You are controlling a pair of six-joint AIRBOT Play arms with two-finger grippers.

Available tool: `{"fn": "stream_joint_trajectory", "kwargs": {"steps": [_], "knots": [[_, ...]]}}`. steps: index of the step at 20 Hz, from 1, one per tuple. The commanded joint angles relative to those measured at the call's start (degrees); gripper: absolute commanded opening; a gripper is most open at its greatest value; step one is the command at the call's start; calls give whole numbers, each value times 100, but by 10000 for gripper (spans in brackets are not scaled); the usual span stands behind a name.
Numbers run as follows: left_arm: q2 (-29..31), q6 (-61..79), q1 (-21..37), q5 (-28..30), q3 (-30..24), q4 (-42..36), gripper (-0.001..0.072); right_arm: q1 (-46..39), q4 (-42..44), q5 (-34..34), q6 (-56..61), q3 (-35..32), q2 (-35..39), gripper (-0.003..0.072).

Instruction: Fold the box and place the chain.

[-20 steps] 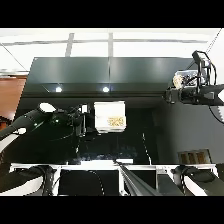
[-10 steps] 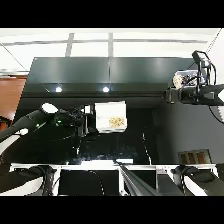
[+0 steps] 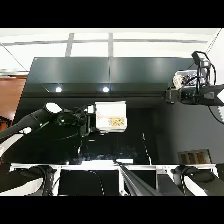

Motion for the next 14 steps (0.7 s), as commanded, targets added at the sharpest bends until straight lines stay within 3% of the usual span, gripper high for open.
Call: {"fn": "stream_joint_trajectory", "kwargs": {"steps": [1, 2, 3, 4, 6, 10, 12, 14], "knots": [[-7, 39, -101, 146, 11, 20, 501, 87, 439, -470, -81, -297, -15, 479], [-7, 37, -98, 144, 11, 20, 448, 210, 566, -813, -203, -503, -39, 480], [-7, 39, -101, 146, 11, 20, 448, 380, 669, -1270, -227, -730, -94, 550], [-7, 37, -98, 149, 11, 20, 447, 544, 789, -1572, -389, -837, -229, 720], [-7, 37, -98, 149, 11, 20, 447, 706, 1434, -1829, -852, -675, -839, 720], [-7, 37, -98, 146, 11, 22, 449, 887, 3807, -2118, -2771, 42, -2380, 720], [-7, 37, -98, 149, 11, 20, 448, 1163, 4280, -2083, -4299, 192, -2793, 720], [-7, 37, -98, 155, 11, 20, 448, 1375, 4164, -1788, -5182, 234, -2874, 720]]}}
